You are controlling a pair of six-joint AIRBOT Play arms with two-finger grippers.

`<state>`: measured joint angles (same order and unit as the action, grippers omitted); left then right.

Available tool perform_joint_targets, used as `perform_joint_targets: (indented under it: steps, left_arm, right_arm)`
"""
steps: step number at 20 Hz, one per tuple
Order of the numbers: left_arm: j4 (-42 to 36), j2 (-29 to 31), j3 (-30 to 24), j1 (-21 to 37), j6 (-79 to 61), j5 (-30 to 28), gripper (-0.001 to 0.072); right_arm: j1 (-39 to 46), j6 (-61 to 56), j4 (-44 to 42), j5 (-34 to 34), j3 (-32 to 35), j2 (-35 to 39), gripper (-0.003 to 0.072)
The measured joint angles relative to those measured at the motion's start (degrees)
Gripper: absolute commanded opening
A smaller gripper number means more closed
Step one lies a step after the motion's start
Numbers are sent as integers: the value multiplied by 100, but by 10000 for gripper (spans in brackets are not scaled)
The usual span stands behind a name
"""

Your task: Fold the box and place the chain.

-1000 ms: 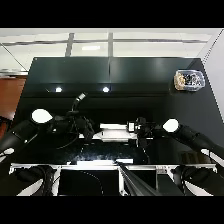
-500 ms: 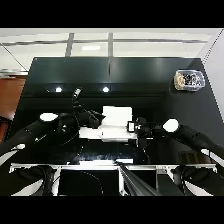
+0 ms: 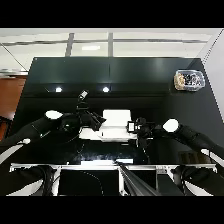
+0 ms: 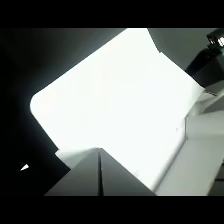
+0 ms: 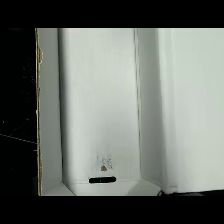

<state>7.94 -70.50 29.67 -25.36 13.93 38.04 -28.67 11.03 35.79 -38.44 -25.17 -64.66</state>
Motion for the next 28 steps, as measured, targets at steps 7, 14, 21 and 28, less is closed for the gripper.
perform_joint_targets:
  steps: [7, 14, 21, 28]
  left_arm:
    - [1921, 861, 358, 992, 1064, 1139, 33]
    - [3139, 955, 393, 1893, 890, 2583, 701]
    - [4201, 750, 398, 706, -750, 1998, 684]
    - [3751, 339, 398, -15, -1054, 1069, 679]
  right_arm:
    - [0, -2, -2, 15, 0, 0, 567]
    - [0, -2, -2, 13, 0, 0, 567]
    - [0, -2, -2, -2, 0, 0, 567]
    - [0, -2, -2, -4, 0, 0, 567]
